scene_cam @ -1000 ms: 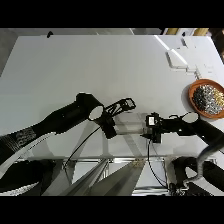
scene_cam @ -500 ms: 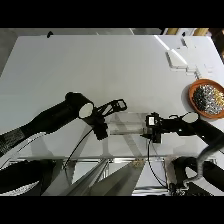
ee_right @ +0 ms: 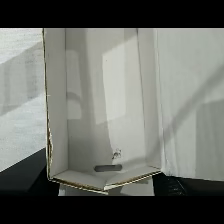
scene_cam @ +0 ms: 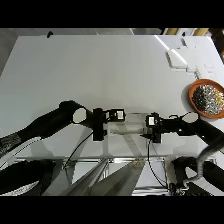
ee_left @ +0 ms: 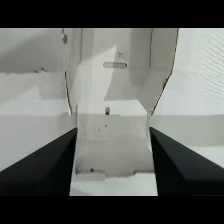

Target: Fold the box and place the chain.

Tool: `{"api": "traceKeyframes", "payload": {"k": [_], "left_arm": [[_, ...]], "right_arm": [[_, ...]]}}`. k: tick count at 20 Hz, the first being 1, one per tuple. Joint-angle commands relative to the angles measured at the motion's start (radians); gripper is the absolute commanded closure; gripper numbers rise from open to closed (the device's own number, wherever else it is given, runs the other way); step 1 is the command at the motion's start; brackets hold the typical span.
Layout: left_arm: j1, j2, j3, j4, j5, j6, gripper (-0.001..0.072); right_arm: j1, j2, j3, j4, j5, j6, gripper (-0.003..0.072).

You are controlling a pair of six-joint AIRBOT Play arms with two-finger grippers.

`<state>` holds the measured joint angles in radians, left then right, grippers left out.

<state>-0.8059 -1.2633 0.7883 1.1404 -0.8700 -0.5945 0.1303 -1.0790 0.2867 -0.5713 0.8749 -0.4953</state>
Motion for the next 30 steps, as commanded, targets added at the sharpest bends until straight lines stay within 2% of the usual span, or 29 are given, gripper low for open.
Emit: {"api": "traceKeyframes", "payload": {"k": [1, 8, 14, 18, 21, 24, 30], "left_arm": [[0.0, 0.001, -0.006, -0.032, 0.06, 0.102, 0.0174], [0.0, 0.001, -0.046, -0.056, 0.068, 0.231, 0.0171], [-0.006, -0.003, -0.05, -0.102, 0.184, 0.232, 0.0172], [-0.025, -0.035, -0.051, -0.113, 0.171, 0.233, 0.0177], [-0.033, -0.042, -0.051, -0.127, 0.164, 0.264, 0.0219], [-0.038, -0.043, -0.051, -0.162, 0.167, 0.285, 0.0327], [-0.023, -0.041, -0.051, -0.153, 0.124, 0.284, 0.0327]], "right_arm": [[-0.001, 0.001, 0.0, 0.0, 0.0, 0.0, 0.0231], [-0.001, 0.001, 0.0, 0.0, 0.0, 0.0, 0.0231], [-0.001, 0.001, 0.0, 0.0, 0.0, 0.0, 0.0231], [-0.001, 0.001, 0.0, 0.0, 0.0, 0.0, 0.0231], [0.0, 0.001, 0.0, 0.0, 0.0, 0.0, 0.0231], [-0.001, 0.001, 0.0, 0.0, 0.0, 0.0, 0.0231], [0.0, 0.001, 0.0, 0.0, 0.0, 0.0, 0.0231]]}}
